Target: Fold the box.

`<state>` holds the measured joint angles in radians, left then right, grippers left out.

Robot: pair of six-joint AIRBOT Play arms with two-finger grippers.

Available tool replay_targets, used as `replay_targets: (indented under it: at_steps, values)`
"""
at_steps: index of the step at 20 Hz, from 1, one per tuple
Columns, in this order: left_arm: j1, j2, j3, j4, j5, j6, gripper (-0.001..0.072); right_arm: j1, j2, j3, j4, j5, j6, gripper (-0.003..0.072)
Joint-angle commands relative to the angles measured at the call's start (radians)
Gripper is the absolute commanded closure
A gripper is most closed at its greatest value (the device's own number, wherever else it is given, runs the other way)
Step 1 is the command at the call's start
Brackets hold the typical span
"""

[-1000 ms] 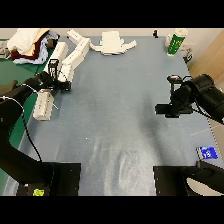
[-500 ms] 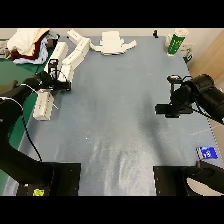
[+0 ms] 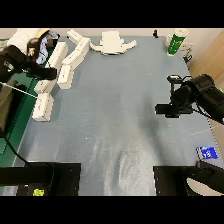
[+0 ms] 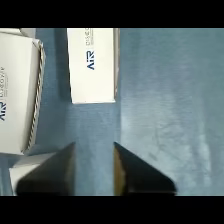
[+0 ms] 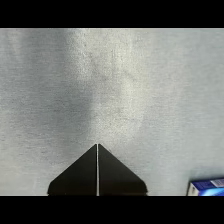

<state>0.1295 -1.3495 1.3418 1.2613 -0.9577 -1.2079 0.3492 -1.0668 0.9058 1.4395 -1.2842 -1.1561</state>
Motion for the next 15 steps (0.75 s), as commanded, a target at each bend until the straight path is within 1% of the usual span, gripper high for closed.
replay_targets:
  at_steps: [1,2,4,5,8,9,11,13,15]
  values:
    - [0.004,0.131,0.047,-0.17,-0.15,-0.012,0.0695,0.0,-0.001,0.001,0.0,0.0,0.0,0.0666]
    - [-0.006,0.159,0.047,-0.211,-0.154,-0.012,0.0696,0.0,-0.001,0.001,0.0,0.0,0.0,0.0667]
    - [-0.07,0.217,0.026,-0.221,-0.174,-0.013,0.0699,0.0,-0.001,0.001,0.0,0.0,0.0,0.0666]
    - [-0.127,0.254,-0.016,-0.221,-0.158,-0.013,0.0699,0.0,-0.001,0.001,0.0,0.0,0.0,0.0666]
    - [-0.33,0.355,-0.198,-0.221,-0.052,-0.038,0.0697,0.0,-0.001,0.001,0.0,0.0,0.0,0.0666]
    - [-0.393,0.37,-0.254,-0.221,-0.008,-0.049,0.0696,0.0,-0.001,0.001,0.0,0.0,0.0,0.0666]
    - [-0.481,0.37,-0.318,-0.217,0.031,-0.048,0.0696,0.0,-0.001,0.001,0.0,0.0,0.0,0.0666]
    - [-0.539,0.367,-0.344,-0.218,0.026,-0.048,0.0696,0.0,-0.001,0.001,0.0,0.0,0.0,0.0666]
    - [-0.581,0.364,-0.345,-0.218,0.024,-0.049,0.0696,0.0,-0.001,0.001,0.0,0.0,0.0,0.0666]
